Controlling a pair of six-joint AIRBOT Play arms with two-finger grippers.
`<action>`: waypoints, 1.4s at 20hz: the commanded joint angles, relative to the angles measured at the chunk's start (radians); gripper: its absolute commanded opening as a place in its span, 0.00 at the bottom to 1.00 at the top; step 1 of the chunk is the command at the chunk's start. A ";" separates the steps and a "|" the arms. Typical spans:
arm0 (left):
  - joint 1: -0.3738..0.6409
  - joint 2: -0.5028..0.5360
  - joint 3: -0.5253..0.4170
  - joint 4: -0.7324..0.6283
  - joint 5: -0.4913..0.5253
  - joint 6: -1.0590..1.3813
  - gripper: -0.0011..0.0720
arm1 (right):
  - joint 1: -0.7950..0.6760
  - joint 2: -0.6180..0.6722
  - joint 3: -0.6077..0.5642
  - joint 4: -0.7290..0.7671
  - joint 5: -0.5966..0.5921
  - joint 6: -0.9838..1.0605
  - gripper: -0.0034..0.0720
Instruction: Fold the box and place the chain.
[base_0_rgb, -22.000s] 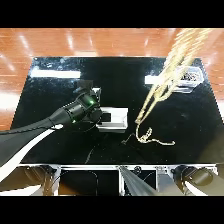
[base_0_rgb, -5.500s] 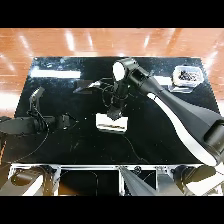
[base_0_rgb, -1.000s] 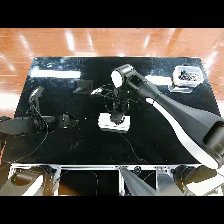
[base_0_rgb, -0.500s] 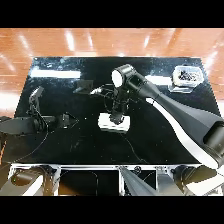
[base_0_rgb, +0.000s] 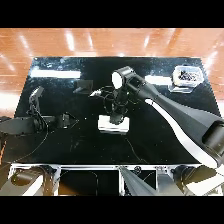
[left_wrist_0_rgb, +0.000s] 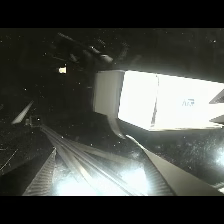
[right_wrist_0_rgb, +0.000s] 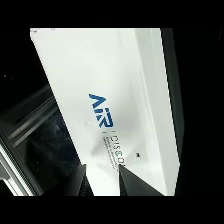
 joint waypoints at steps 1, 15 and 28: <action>0.000 -0.001 0.000 0.000 0.000 0.000 0.88 | 0.000 0.006 -0.003 0.000 -0.002 0.008 0.37; 0.002 -0.032 0.001 0.000 -0.107 0.103 0.88 | -0.020 0.576 -0.788 0.366 -0.959 1.003 0.09; 0.002 -0.071 0.001 0.000 -0.096 0.151 0.88 | -0.058 0.539 -0.837 0.410 -0.885 0.968 0.09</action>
